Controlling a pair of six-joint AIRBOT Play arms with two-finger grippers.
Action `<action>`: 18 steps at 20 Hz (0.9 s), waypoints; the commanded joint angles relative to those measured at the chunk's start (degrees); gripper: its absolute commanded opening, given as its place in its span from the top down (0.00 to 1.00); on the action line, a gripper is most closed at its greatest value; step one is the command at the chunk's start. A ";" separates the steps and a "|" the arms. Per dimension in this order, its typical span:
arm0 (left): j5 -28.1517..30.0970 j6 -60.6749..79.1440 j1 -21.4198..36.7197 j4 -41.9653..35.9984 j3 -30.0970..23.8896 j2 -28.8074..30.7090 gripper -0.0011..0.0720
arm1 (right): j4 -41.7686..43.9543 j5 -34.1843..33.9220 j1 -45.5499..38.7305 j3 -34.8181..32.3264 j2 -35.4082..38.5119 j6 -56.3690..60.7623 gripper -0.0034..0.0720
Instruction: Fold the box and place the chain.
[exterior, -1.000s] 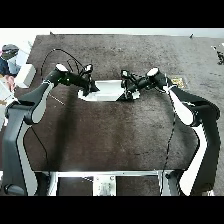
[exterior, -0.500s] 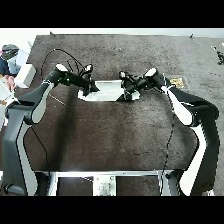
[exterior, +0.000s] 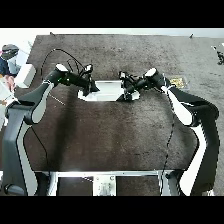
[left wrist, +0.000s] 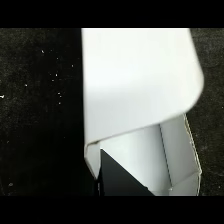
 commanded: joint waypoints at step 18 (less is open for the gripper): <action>0.02 0.00 0.02 0.00 -0.02 -0.02 0.97 | 0.04 0.20 -0.44 0.02 -0.02 0.07 0.47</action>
